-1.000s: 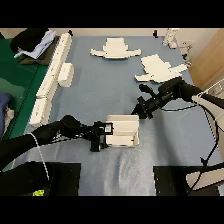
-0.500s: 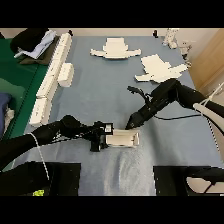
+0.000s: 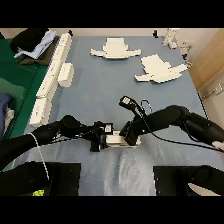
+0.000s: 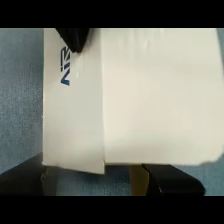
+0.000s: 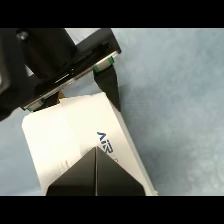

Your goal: Fold the box.

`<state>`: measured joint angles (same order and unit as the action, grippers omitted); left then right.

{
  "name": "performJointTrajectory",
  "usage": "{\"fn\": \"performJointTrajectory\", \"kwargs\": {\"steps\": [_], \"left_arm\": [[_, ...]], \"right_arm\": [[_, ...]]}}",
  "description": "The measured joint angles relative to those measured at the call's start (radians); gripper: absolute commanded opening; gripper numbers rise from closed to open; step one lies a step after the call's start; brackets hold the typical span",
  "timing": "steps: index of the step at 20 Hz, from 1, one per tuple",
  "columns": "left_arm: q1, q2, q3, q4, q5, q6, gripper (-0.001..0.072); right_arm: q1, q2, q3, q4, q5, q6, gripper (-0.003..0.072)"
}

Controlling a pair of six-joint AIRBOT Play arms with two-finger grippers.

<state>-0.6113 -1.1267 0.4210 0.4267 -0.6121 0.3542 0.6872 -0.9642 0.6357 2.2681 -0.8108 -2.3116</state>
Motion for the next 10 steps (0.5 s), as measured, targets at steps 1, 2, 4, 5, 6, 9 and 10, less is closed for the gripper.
{"fn": "performJointTrajectory", "kwargs": {"steps": [1,2,4,5,6,9,10], "left_arm": [[0.000,0.000,0.000,0.000,0.000,0.000,0.0534],[0.000,0.000,0.000,0.000,0.000,0.000,0.0534],[0.000,0.000,0.000,0.000,0.000,0.000,0.0534],[0.000,0.000,0.000,0.000,0.000,0.000,0.0535],[0.000,0.000,0.000,0.000,0.000,0.000,0.0534],[0.000,0.000,0.000,0.000,0.000,0.000,0.0534],[0.000,0.000,0.000,0.000,0.000,0.000,0.0535]], "right_arm": [[0.029,0.037,-0.039,-0.013,0.054,-0.021,0.0003],[0.054,0.069,-0.074,-0.024,0.108,-0.042,0.0082],[0.094,0.120,-0.134,-0.055,0.199,-0.084,0.0322],[0.108,0.138,-0.153,-0.065,0.235,-0.103,0.0383],[0.117,0.149,-0.166,-0.077,0.258,-0.125,0.0450],[0.132,0.168,-0.188,-0.098,0.300,-0.228,0.0579],[0.136,0.171,-0.192,-0.102,0.304,-0.268,0.0579]]}}
